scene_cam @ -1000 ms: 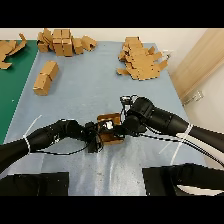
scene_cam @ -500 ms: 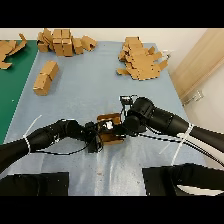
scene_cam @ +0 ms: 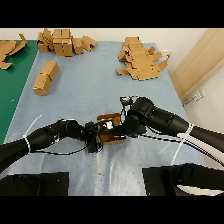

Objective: Fold the box.

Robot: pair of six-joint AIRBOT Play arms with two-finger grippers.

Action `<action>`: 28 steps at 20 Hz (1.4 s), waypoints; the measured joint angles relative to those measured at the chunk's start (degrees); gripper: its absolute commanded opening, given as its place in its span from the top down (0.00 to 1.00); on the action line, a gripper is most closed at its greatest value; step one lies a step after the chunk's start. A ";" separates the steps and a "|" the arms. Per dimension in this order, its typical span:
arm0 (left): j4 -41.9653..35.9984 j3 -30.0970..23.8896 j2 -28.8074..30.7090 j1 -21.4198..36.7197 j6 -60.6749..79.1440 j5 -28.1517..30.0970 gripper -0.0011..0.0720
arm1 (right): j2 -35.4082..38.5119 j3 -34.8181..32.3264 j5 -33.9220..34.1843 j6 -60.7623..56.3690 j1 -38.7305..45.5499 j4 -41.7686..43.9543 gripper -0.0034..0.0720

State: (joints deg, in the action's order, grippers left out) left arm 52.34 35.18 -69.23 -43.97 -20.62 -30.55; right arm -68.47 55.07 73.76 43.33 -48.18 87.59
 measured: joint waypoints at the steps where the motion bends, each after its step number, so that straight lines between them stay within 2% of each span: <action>1: 0.00 0.00 0.00 0.00 0.00 0.00 0.35 | 0.00 0.00 -0.28 0.00 0.00 0.07 0.60; 14: 0.00 0.00 -0.02 0.00 0.00 -0.02 0.35 | 0.00 0.02 -1.29 1.66 0.00 2.86 0.60; 15: 0.00 -0.02 0.00 0.00 0.00 -0.02 0.35 | 0.00 0.07 -1.29 1.64 0.04 3.02 0.65; 16: 0.00 0.00 0.00 0.00 0.00 -0.02 0.35 | 0.00 0.07 -1.31 1.68 0.26 3.28 0.77; 22: 0.28 0.00 0.00 0.00 -0.04 -0.04 0.35 | -0.02 0.09 -1.38 2.27 3.80 5.95 0.79; 28: 0.31 0.04 0.00 0.04 -0.20 0.22 0.35 | -0.28 0.07 -5.14 7.10 6.82 11.43 0.79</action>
State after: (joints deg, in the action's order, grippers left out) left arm 52.64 35.22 -69.23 -43.92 -20.82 -30.33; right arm -68.75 55.13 68.62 50.43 -41.36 99.02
